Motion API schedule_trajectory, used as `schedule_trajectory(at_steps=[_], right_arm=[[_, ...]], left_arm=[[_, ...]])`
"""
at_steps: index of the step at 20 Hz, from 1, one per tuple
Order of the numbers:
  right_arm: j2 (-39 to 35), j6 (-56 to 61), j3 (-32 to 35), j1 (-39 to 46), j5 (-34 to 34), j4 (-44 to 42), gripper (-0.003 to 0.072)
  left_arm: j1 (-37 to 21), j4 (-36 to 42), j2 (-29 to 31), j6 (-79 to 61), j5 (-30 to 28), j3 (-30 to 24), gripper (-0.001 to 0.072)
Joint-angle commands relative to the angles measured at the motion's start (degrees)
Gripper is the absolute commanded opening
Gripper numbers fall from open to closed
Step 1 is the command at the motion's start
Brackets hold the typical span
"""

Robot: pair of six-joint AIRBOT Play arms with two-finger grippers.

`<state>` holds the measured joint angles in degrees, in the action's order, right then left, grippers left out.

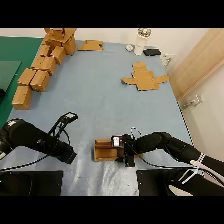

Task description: Fold the box.

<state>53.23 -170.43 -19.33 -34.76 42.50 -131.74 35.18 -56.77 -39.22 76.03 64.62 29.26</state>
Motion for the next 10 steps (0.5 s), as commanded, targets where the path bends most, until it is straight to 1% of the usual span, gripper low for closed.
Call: schedule_trajectory(at_steps=[1, 2, 3, 4, 8, 10], right_arm=[[0.0, 0.0, 0.0, 0.0, 0.0, 0.0, 0.0508], [0.0, 0.0, 0.0, 0.0, 0.0, 0.0, 0.0508], [0.0, 0.0, 0.0, 0.0, 0.0, 0.0, 0.0508], [0.0, 0.0, 0.0, 0.0, 0.0, 0.0, 0.0508], [0.0, 0.0, 0.0, 0.0, 0.0, 0.0, 0.0508], [0.0, 0.0, 0.0, 0.0, 0.0, 0.0, 0.0508]], left_arm=[[-9.9, 16.0, 1.0, -43.7, -5.6, -3.9, 0.0015], [-9.1, 15.8, -0.1, -44.8, -6.8, -3.9, 0.0105], [-7.6, 15.8, -1.5, -44.6, -8.5, -3.9, 0.0539], [-5.9, 15.6, -2.9, -44.6, -10.8, -4.0, 0.0696], [2.8, 14.3, -9.6, -50.6, -20.6, -4.1, 0.0697], [5.4, 14.3, -12.8, -56.9, -23.5, -4.1, 0.0697]])
